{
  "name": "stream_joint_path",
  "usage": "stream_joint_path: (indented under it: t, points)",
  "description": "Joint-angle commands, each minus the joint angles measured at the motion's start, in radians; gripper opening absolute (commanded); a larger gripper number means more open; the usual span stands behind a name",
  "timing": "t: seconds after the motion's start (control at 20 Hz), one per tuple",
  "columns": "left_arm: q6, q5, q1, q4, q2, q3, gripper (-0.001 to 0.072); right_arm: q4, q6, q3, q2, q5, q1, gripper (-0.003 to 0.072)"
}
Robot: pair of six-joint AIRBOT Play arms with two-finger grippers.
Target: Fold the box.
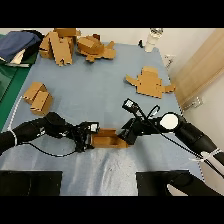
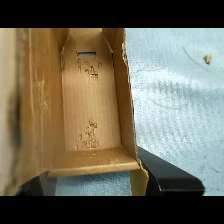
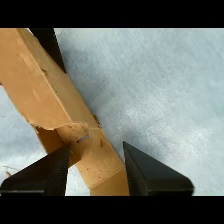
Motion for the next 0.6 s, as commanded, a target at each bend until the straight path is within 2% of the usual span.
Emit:
stream_joint_path:
  t: [0.0,0.25,0.35,0.4,0.45,0.5,0.55]
  points:
    - [-0.024,0.021,-0.002,0.031,0.006,0.0,0.0232,0.041,0.0,0.001,0.001,-0.005,0.0,0.0486]
    - [-0.058,0.023,-0.002,0.04,0.012,0.0,0.0232,0.05,0.0,0.001,-0.004,-0.024,0.0,0.0486]
    - [-0.057,0.023,-0.001,0.041,0.014,0.0,0.0232,0.121,0.005,0.001,-0.011,-0.034,0.0,0.0467]
    - [-0.057,0.023,-0.002,0.041,0.014,0.0,0.0232,0.178,0.029,0.001,-0.021,-0.034,0.0,0.0294]
    - [-0.057,0.023,-0.002,0.041,0.014,0.0,0.0232,0.223,0.074,0.001,-0.035,-0.028,0.0,0.0074]
    - [-0.058,0.023,-0.002,0.041,0.014,0.0,0.0232,0.253,0.124,0.001,-0.054,-0.023,0.0,0.0005]
    - [-0.057,0.022,-0.002,0.042,0.014,0.0,0.0232,0.283,0.15,0.001,-0.073,-0.017,0.0,0.0005]
